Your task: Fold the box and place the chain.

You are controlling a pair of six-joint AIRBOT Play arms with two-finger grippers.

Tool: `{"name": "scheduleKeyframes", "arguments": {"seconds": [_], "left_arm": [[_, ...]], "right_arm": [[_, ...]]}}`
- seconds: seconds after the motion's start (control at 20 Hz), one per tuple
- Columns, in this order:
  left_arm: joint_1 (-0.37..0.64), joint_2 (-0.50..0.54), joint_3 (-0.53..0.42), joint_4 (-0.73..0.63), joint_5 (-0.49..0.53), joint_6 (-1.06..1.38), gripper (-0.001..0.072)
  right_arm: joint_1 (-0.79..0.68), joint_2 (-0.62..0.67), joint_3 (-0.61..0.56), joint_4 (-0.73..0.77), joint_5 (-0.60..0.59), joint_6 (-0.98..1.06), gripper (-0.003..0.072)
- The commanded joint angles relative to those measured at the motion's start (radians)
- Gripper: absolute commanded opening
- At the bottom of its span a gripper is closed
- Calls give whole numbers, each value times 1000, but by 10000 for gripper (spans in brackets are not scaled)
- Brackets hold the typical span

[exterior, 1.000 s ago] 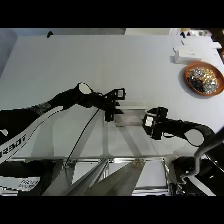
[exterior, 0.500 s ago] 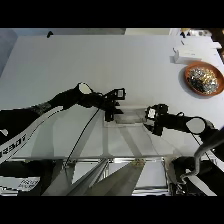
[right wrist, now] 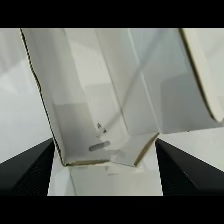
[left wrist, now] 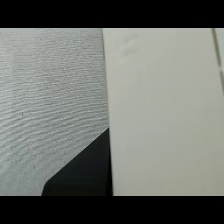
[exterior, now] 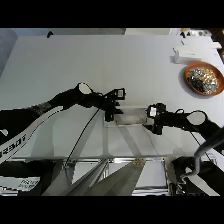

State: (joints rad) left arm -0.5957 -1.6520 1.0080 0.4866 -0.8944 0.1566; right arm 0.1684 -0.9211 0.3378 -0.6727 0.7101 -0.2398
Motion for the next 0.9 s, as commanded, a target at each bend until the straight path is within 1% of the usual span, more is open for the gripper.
{"name": "scheduleKeyframes", "arguments": {"seconds": [0.0, 0.15, 0.35, 0.5, 0.65, 0.85], "left_arm": [[0, 0, 0, 0, 0, 0, 10], [0, 0, 0, 0, 0, 0, 10], [0, 0, 0, 0, 0, 0, 10], [0, 0, 0, 0, 0, 0, 10], [0, 0, 0, 0, 0, 0, 10], [0, 0, 0, 0, 0, 0, 10]], "right_arm": [[-21, -48, 1, 68, 10, -101, 697], [-52, -83, 1, 80, 28, -136, 697], [-55, -134, 1, 187, 88, -283, 696], [-55, -179, 14, 188, 103, -312, 693], [-55, -194, 23, 188, 114, -319, 690], [-55, -217, 23, 184, 113, -319, 659]]}}
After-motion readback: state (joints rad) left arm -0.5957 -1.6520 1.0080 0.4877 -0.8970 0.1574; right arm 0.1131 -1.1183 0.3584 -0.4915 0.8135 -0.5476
